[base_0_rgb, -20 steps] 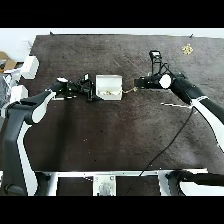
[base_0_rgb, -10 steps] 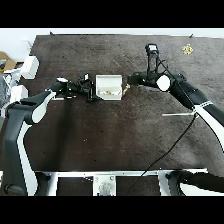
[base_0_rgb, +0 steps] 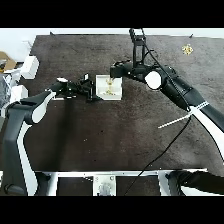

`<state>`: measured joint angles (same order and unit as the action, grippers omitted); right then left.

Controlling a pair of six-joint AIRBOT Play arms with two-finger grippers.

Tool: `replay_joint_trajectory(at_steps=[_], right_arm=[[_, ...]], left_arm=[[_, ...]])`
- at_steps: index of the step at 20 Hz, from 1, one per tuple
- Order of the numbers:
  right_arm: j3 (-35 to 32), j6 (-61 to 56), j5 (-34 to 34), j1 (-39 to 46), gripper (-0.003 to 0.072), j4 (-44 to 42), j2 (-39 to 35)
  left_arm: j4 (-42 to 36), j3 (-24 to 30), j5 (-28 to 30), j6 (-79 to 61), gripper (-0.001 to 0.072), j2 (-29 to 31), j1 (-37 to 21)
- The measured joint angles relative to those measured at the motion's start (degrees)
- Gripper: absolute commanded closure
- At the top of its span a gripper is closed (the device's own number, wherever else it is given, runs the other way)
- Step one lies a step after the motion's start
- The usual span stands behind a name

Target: Fold the box and place the chain.

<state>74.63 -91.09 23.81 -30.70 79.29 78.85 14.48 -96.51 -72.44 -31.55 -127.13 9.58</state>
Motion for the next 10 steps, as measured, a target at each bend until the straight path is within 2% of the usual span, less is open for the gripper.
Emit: replay_joint_trajectory(at_steps=[3, 4, 5, 10], right_arm=[[0.11, -0.04, -1.07, -0.79, 0.0668, 0.04, 0.52], [0.07, -0.07, -1.22, -0.87, 0.0462, 0.22, 0.83], [-0.11, -0.09, -1.36, -0.96, 0.0355, 0.28, 1.29], [-1.09, 0.94, 1.25, -0.55, 0.0373, 2.25, 2.54]], left_arm=[[0.00, 0.00, 0.02, 0.00, 0.0598, 0.00, 0.00], [0.00, 0.00, 0.00, 0.00, 0.0598, 0.00, 0.00], [0.02, 0.00, 0.00, 0.00, 0.0598, 0.00, 0.00], [0.00, 0.02, 0.07, 0.00, 0.0597, 0.00, 0.00]])
